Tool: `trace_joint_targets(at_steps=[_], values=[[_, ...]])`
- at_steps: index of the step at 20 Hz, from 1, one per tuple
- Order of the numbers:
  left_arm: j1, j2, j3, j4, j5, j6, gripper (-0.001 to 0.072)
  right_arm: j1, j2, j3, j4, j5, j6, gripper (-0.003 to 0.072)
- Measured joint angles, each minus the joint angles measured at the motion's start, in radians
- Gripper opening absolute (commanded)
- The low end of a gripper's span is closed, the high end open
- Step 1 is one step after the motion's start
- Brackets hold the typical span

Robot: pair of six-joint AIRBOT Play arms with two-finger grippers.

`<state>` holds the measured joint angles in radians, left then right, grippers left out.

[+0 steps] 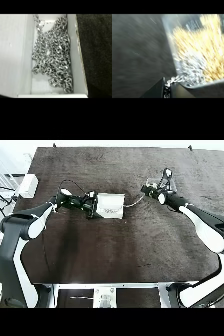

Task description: Fold the box and place the chain.

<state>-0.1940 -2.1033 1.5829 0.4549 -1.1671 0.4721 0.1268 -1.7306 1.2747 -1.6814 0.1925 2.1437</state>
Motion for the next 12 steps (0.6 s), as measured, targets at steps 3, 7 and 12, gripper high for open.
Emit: trace_joint_targets(at_steps=[3,7,12], values=[[0.000,0.000,0.000,0.000,0.000,0.000,0.0356,0.044,0.149,0.002,0.003,0.060,-0.104,0.0008],[0.000,0.000,0.000,0.000,0.000,0.000,0.0356,0.124,0.388,0.003,-0.003,0.153,-0.238,0.0007],[0.000,0.000,0.000,0.000,0.000,0.000,0.0355,0.249,0.598,0.003,-0.053,0.230,-0.302,0.0007]])
